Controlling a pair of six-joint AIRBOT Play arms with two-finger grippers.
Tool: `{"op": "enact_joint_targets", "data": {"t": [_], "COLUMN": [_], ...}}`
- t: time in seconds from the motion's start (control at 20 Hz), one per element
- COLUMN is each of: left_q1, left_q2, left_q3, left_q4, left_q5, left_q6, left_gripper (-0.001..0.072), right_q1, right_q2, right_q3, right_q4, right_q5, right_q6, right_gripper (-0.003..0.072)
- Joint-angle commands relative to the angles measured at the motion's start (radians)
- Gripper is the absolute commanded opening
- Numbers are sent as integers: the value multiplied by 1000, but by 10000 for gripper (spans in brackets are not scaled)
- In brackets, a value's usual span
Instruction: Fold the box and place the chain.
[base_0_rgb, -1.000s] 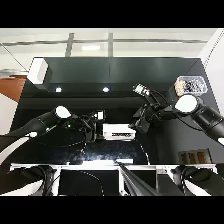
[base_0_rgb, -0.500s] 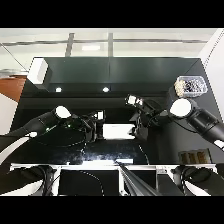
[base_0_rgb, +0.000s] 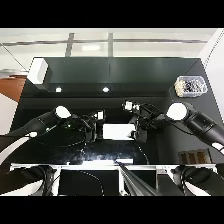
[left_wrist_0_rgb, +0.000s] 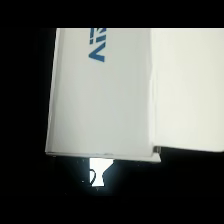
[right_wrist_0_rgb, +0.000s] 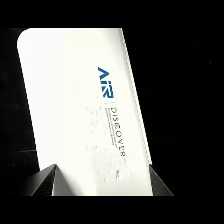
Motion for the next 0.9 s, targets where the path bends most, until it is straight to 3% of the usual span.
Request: {"op": "enact_joint_targets", "data": {"t": [0.0, 0.05, 0.1, 0.85], "left_q1": [0, 0, 0, 0], "left_q2": [0, 0, 0, 0], "left_q3": [-1, -1, -1, -1], "left_q4": [0, 0, 0, 0], "left_q5": [-1, -1, -1, -1], "left_q6": [0, 0, 0, 0], "left_gripper": [406, 407, 406, 407], "right_q1": [3, 3, 3, 3], "right_q2": [-1, -1, -1, -2], "right_q3": [-2, -2, -2, -24], "right_q4": [-14, -14, -13, -11], "right_q5": [-21, -20, -18, -68], "right_q6": [42, 43, 44, 92], "right_gripper": [442, 347, 300, 297]}}
